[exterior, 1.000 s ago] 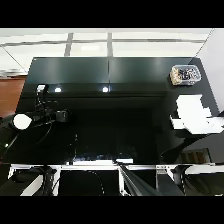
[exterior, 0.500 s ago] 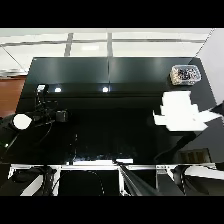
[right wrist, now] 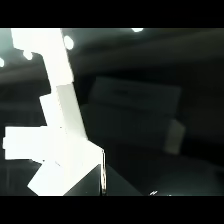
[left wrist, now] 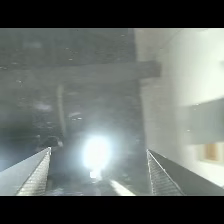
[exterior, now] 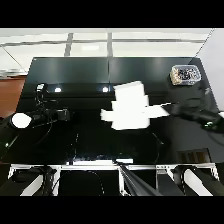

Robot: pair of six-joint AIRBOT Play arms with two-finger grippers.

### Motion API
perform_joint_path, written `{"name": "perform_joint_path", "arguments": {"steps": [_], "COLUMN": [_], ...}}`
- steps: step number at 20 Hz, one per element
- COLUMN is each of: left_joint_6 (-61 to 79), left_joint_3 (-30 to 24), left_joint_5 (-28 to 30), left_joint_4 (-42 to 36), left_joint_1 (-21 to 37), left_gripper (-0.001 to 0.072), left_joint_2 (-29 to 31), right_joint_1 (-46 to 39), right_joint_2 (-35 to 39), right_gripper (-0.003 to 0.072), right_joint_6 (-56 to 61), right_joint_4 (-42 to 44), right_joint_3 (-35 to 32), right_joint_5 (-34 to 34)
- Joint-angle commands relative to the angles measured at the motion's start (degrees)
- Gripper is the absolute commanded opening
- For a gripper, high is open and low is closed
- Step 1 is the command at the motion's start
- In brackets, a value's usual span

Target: Fold the box and place the chain.

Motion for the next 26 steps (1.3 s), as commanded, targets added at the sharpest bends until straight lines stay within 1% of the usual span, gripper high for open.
{"name": "perform_joint_path", "arguments": {"steps": [1,3,4,5,7,8,11,12,14,15,17,18,19,21,23,25,26], "left_joint_6": [4.0,13.2,16.8,20.1,23.2,24.5,30.0,34.0,46.5,47.3,47.1,46.8,46.1,46.2,46.2,46.2,46.0], "left_joint_3": [0.4,2.2,4.0,6.4,12.9,15.4,21.2,22.5,24.9,26.5,29.7,30.6,31.4,32.5,33.4,34.3,34.9], "left_joint_5": [-0.1,-2.5,-5.2,-9.5,-18.9,-22.0,-27.7,-29.2,-33.6,-35.5,-41.8,-44.0,-45.2,-45.5,-45.6,-45.8,-46.0], "left_joint_4": [-13.2,-23.5,-27.0,-29.0,-29.4,-30.1,-32.6,-34.2,-37.7,-37.6,-37.3,-37.2,-37.0,-35.6,-32.4,-27.1,-24.9], "left_joint_1": [0.0,0.0,0.1,0.4,1.4,1.4,-0.8,-1.7,-3.1,-3.5,-4.0,-4.5,-5.0,-5.7,-6.7,-7.8,-8.5], "left_gripper": [0.0703,0.0703,0.0703,0.0703,0.0703,0.0704,0.0703,0.0703,0.0703,0.0703,0.0695,0.0667,0.0594,0.0403,0.0395,0.0331,0.0235], "left_joint_2": [-1.9,-5.2,-7.8,-11.1,-19.7,-23.6,-34.5,-37.0,-41.3,-43.4,-47.4,-48.9,-50.0,-50.8,-50.8,-50.8,-50.8], "right_joint_1": [18.5,25.8,28.2,29.9,30.9,30.9,30.9,30.9,30.9,30.9,30.9,30.9,30.9,30.9,30.9,30.9,30.9], "right_joint_2": [3.6,3.6,3.6,3.6,3.6,3.6,3.6,3.6,3.6,3.6,3.6,3.6,3.6,3.6,3.6,3.6,3.6], "right_gripper": [0.0018,0.0018,0.0018,0.0018,0.0018,0.0018,0.0018,0.0018,0.0018,0.0018,0.0018,0.0018,0.0018,0.0018,0.0018,0.0018,0.0018], "right_joint_6": [-8.2,-8.2,-8.2,-8.2,-8.3,-8.3,-8.3,-8.3,-8.3,-8.3,-8.3,-8.3,-8.3,-8.3,-8.2,-8.2,-8.2], "right_joint_4": [15.2,15.1,14.9,14.8,14.5,13.8,10.7,10.7,10.7,10.7,10.7,10.7,10.7,10.7,10.7,10.7,10.6], "right_joint_3": [-8.8,-8.8,-8.8,-8.8,-8.8,-8.8,-8.8,-8.8,-8.8,-8.8,-8.8,-8.8,-8.8,-8.8,-8.8,-8.8,-8.8], "right_joint_5": [-20.3,-25.5,-27.4,-28.7,-28.7,-28.3,-28.3,-28.3,-28.3,-28.2,-27.9,-27.6,-27.5,-27.5,-27.3,-27.1,-27.1]}}
